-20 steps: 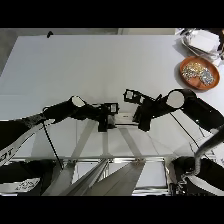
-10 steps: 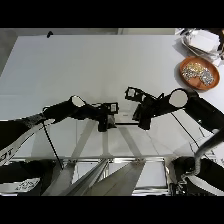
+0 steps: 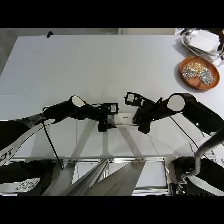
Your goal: Fold the box and place the chain.
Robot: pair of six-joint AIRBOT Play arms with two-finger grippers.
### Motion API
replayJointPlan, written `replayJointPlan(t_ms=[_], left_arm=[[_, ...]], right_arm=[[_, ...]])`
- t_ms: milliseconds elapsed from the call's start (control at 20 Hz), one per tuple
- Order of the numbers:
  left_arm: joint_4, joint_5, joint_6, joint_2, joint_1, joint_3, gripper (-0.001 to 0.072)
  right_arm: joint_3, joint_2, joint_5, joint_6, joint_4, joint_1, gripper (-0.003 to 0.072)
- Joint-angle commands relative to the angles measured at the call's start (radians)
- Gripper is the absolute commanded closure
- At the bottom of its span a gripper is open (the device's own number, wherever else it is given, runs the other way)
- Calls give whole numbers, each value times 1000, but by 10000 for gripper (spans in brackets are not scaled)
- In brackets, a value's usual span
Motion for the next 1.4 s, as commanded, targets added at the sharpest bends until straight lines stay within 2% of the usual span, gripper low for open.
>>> replayJointPlan(t_ms=[0,200,300,450,550,800,850,900,1000,1150,1350], left_arm=[[-1,0,-3,0,-1,0,390],[-1,0,-3,0,-1,0,390],[-1,0,-3,0,-1,0,390],[-1,0,-3,0,-1,0,390],[-1,0,-3,0,-1,0,390],[-1,0,-3,0,-1,0,390],[-1,0,-3,0,-1,0,390],[-1,0,-3,0,-1,0,390],[-1,0,-3,0,-1,0,390],[-1,0,-3,0,-1,0,390],[-1,0,-3,0,-1,0,390]], right_arm=[[-9,0,10,-8,-11,7,563],[-25,3,5,-7,-18,7,553],[-25,21,-14,-7,-18,7,432],[-25,50,-40,-7,-15,6,419],[-25,64,-53,-7,4,6,383],[-25,103,-75,-8,59,6,388],[-26,105,-76,-8,80,6,395],[-33,102,-80,-8,125,6,450],[-76,99,-139,-63,241,6,672],[-156,99,-249,-172,395,6,670],[-182,99,-254,-181,405,6,670]])
